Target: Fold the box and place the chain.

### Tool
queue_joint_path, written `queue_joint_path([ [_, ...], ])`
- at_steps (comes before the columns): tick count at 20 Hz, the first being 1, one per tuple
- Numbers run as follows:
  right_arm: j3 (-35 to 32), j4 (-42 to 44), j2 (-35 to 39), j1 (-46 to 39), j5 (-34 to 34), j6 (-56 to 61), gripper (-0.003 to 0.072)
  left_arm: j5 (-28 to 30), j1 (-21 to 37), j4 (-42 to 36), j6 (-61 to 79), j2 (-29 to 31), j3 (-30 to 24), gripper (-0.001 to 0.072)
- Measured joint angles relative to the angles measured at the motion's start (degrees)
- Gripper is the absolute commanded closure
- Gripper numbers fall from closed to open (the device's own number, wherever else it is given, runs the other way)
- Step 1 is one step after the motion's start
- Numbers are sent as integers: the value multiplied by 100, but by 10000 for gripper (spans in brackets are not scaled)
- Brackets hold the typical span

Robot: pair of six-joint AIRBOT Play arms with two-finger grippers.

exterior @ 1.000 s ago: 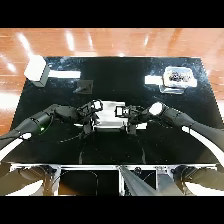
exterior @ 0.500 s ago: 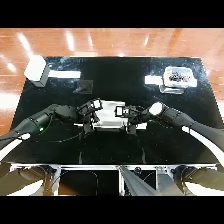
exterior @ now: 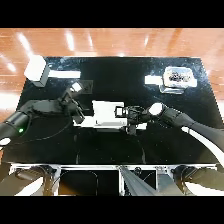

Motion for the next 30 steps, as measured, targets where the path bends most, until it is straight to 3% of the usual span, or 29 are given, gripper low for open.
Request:
queue_joint_path([
  [8,0,0,0,0,-13,2,66,1307,1438,1279,-2981,199,-7,687],
  [14,0,2,0,0,-28,2,66,2017,1751,1447,-3665,-221,-7,687],
  [22,0,2,0,0,-57,7,65,2275,1794,-39,-3080,-1620,-7,687],
  [30,0,4,0,0,-59,7,65,2214,1563,-737,-2369,-1989,48,687],
])
